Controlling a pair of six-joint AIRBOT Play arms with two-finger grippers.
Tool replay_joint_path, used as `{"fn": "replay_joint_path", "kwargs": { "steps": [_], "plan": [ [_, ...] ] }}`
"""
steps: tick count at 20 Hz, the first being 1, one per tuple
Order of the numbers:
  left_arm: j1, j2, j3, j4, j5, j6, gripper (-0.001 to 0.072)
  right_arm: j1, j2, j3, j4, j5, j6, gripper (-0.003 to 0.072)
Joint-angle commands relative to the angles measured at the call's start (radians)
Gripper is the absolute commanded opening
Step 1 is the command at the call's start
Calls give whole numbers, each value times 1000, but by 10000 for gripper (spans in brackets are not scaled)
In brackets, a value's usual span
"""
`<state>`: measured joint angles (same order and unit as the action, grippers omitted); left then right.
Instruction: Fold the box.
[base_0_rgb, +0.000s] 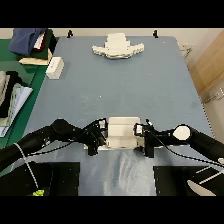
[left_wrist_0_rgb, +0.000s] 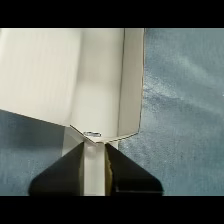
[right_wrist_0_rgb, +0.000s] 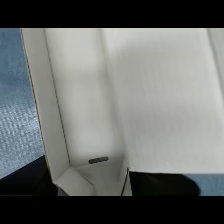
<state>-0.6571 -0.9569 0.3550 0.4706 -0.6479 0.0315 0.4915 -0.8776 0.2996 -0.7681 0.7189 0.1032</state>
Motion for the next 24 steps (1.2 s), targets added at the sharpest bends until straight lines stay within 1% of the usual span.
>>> {"fn": "replay_joint_path", "kwargs": {
  "steps": [1, 5, 7, 12, 13, 14, 15, 23, 24],
  "plan": [
    [-4, -5, 2, -29, 11, 12, 112, 1, 0, 0, 2, -2, 1, 520],
    [-6, -5, 2, -118, 11, 81, 112, 1, 0, 0, 2, -2, 1, 520],
    [-24, -18, 2, -156, 20, 105, 112, 1, 0, 0, 2, -2, 1, 520],
    [-48, -39, 2, -167, 61, 138, 119, 1, 0, 0, 2, -2, 1, 519],
    [-48, -39, 1, -167, 62, 143, 220, 1, 0, 0, 2, -2, 1, 520],
    [-48, -39, 1, -167, 62, 145, 529, 1, 0, 0, 2, -2, 1, 520],
    [-48, -39, 1, -167, 62, 145, 666, 1, 0, 0, 2, -2, 1, 519],
    [-47, -38, 1, -160, 47, 162, 662, 1, 0, 0, 2, -2, 1, 519],
    [-47, -35, 2, -142, 47, 127, 474, 1, 0, 0, 2, -2, 1, 520]
  ]
}}
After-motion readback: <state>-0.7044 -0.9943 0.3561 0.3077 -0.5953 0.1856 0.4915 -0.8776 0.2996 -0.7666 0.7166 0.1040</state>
